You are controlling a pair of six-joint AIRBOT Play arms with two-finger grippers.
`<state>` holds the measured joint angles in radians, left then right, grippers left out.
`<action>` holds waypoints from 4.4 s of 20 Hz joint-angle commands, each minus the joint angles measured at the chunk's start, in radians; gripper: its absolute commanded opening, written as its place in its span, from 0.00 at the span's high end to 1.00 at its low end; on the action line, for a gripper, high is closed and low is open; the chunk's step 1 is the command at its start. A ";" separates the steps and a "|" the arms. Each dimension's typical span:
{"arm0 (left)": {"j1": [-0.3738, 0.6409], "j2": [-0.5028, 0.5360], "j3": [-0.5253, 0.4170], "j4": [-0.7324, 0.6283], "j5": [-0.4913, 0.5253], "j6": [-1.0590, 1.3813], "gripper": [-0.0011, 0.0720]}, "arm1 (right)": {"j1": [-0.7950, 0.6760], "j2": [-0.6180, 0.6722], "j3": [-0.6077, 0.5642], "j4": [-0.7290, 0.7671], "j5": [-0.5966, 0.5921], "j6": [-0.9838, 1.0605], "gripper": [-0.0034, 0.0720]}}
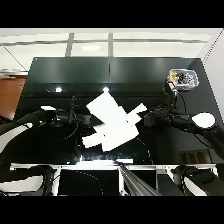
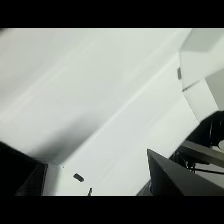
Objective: Fold the box and place the chain.
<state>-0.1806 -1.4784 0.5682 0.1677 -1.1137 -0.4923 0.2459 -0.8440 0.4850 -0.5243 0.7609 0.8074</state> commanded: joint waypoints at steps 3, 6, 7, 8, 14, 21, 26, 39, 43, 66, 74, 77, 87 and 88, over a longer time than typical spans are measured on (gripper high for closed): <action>-0.027 -0.026 0.003 -0.025 -0.077 0.267 0.04 | 0.001 0.000 -0.001 0.000 0.002 0.023 0.90; -0.026 -0.026 0.004 0.037 -0.074 0.310 0.35 | 0.001 0.000 -0.001 0.000 0.002 0.026 0.90; -0.026 -0.026 0.005 0.037 -0.073 0.314 0.46 | 0.001 0.000 0.000 0.000 0.002 0.026 0.90; -0.026 -0.026 0.007 0.037 -0.072 0.314 0.47 | 0.001 0.000 -0.001 0.000 0.002 0.027 0.90; -0.022 -0.026 0.031 0.032 -0.067 0.330 0.95 | 0.001 0.000 -0.001 -0.002 0.006 0.027 0.90; -0.026 -0.016 0.117 0.126 -0.162 0.359 0.95 | -0.211 0.032 0.198 -0.305 0.124 0.049 0.01; -0.198 0.163 0.208 0.367 -0.023 0.371 0.96 | -0.312 0.031 0.335 -0.755 0.276 0.011 0.02; -0.327 0.130 0.208 0.612 0.295 0.379 0.95 | -0.057 0.029 0.080 -0.531 0.254 -0.171 0.02; -0.330 0.082 0.208 0.572 0.240 0.381 0.95 | -0.020 0.029 0.080 -0.496 0.214 -0.180 0.01; -0.328 0.079 0.209 0.583 0.241 0.396 0.95 | 0.171 -0.072 -0.088 -0.393 0.173 -0.637 0.01; -0.328 0.079 0.209 0.583 0.241 0.396 0.95 | 0.332 -0.119 -0.088 -0.351 -0.003 -0.715 0.01; -0.328 0.079 0.209 0.583 0.241 0.396 0.95 | 0.342 -0.125 -0.088 -0.339 -0.014 -0.691 0.02; -0.328 0.079 0.208 0.583 0.239 0.396 0.95 | 0.290 -0.120 0.007 -0.348 -0.048 -0.631 0.01; -0.328 0.079 0.208 0.583 0.240 0.396 0.95 | 0.265 -0.119 0.019 -0.348 -0.047 -0.631 0.01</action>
<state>-0.5091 -1.3983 0.7757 0.7502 -0.8745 -0.0967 0.5510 -0.9642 0.4683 -0.8639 0.7174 0.1688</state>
